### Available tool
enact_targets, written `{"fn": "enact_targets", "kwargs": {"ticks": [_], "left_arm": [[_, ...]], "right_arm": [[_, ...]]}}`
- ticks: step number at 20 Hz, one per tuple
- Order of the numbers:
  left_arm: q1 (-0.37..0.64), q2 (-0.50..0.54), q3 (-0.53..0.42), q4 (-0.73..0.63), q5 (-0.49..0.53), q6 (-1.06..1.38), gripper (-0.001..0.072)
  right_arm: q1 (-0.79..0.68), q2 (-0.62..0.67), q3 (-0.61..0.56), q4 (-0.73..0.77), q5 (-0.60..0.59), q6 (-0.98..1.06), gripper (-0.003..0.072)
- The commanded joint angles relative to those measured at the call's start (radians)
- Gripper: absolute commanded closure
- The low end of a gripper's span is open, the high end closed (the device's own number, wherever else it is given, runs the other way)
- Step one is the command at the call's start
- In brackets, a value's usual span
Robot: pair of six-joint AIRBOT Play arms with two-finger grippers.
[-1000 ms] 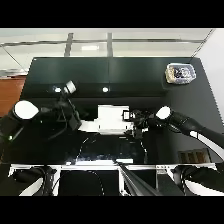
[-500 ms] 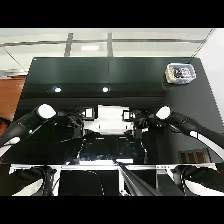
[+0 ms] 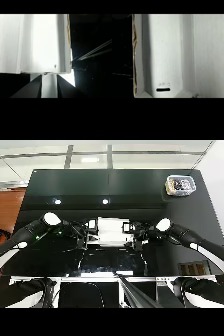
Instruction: Fold the box and place the chain.
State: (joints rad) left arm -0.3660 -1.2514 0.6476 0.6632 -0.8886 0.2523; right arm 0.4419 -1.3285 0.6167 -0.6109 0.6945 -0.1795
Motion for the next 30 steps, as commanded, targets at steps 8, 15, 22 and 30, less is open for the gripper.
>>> {"fn": "enact_targets", "kwargs": {"ticks": [8, 15, 22, 30], "left_arm": [[-0.070, -0.061, 0.005, -0.078, 0.043, 0.002, 0.0489], [-0.069, -0.058, 0.010, -0.068, 0.029, -0.070, 0.0291], [-0.014, 0.059, 0.090, 0.212, -0.095, -0.441, 0.0684], [0.378, 0.189, 0.050, 0.568, -0.227, -1.500, 0.0682]], "right_arm": [[0.001, 0.000, 0.000, 0.000, 0.000, 0.000, 0.0446], [0.001, 0.000, 0.000, 0.000, 0.000, 0.000, 0.0446], [0.001, 0.000, 0.000, 0.000, 0.000, 0.000, 0.0446], [0.001, 0.000, 0.000, 0.000, 0.000, 0.000, 0.0446]]}}
